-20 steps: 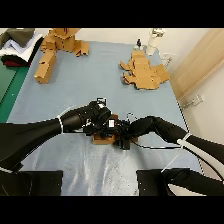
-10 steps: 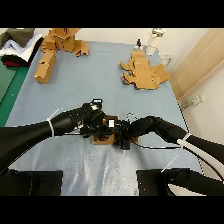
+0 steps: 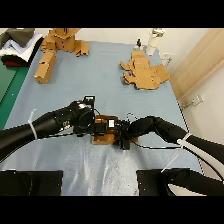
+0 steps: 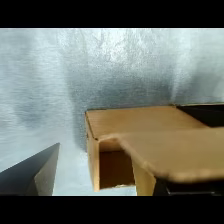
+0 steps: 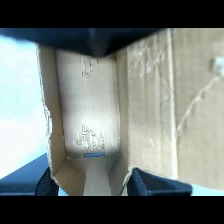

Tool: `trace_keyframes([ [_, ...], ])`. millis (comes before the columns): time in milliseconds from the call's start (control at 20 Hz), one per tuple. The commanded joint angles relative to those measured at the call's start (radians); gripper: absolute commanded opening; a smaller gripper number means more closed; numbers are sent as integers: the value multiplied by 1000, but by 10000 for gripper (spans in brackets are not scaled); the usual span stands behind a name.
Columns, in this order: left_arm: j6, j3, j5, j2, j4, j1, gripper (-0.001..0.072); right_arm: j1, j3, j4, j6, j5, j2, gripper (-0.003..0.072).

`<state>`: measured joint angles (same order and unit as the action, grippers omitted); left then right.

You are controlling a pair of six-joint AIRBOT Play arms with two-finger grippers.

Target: Fold the box.

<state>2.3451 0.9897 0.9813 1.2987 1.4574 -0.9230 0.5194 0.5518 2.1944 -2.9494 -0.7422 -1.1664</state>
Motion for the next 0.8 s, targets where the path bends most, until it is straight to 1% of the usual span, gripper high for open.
trace_keyframes([
  [0, 0, -34, -16, -53, -4, 23, 659, 0, -1, 1, 1, 0, 0, 438],
  [100, -1, -40, -31, -76, -6, 34, 659, 0, -1, 1, 1, 0, 0, 438],
  [250, -16, -45, -82, -113, -32, 52, 658, 0, -1, 1, 1, 0, 0, 438],
  [350, -118, -76, -103, -150, -114, 72, 658, 0, -1, 1, 1, 0, 0, 437],
  [400, -178, -104, -104, -175, -151, 87, 622, 0, -1, 1, 1, 0, 0, 437],
  [500, -304, -181, -108, -242, -206, 129, 288, 0, -1, 1, 1, 0, 0, 438],
  [550, -379, -229, -109, -284, -225, 164, 225, 0, -1, 1, 1, 0, 0, 438],
  [600, -467, -274, -106, -323, -247, 209, 224, 0, -1, 1, 1, 0, 0, 437],
  [650, -583, -313, -96, -359, -276, 263, 178, 0, -1, 1, 1, 0, 0, 438],
  [700, -739, -343, -62, -385, -312, 324, 12, 0, -1, 1, 1, 0, 0, 438],
  [750, -932, -356, 2, -396, -360, 382, 12, 0, -1, 1, 1, 0, 0, 438],
])
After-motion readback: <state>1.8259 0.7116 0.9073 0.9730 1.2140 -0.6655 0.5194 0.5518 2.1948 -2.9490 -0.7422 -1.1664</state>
